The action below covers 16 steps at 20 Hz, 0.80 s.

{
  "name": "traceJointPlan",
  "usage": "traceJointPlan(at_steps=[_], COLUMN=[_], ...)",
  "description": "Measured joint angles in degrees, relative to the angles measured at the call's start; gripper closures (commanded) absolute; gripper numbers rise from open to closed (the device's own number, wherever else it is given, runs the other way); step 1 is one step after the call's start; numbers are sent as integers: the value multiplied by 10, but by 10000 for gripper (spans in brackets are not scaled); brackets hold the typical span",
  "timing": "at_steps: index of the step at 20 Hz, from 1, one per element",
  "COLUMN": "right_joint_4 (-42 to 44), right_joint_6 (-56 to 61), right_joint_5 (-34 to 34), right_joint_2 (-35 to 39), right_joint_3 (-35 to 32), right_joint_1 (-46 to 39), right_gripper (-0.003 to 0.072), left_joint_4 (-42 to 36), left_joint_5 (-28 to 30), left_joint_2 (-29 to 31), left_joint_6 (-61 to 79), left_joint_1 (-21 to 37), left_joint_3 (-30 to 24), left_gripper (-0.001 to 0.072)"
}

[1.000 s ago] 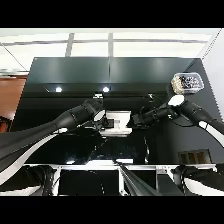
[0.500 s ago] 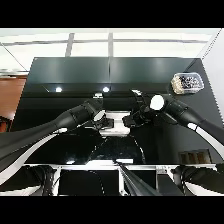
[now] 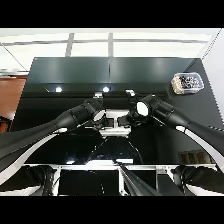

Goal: Fold the box and place the chain.

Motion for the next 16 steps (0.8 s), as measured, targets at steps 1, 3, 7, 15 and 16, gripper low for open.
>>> traceJointPlan(at_steps=[1,3,7,15,16], right_joint_4=[-6,-20,-36,-56,-56], right_joint_6=[14,40,79,120,126], right_joint_5=[5,21,35,40,40], right_joint_2=[-5,-15,-28,-40,-41], right_joint_3=[5,11,16,18,18], right_joint_1=[2,4,7,26,27], right_gripper=[372,384,384,540,569], left_joint_4=[0,0,0,0,-1], left_joint_5=[0,0,1,3,3], left_joint_2=[0,0,0,0,0], left_joint_6=[0,0,0,0,0], left_joint_1=[0,0,0,0,0], left_joint_3=[0,0,0,0,0], left_gripper=[680,681,681,681,681])
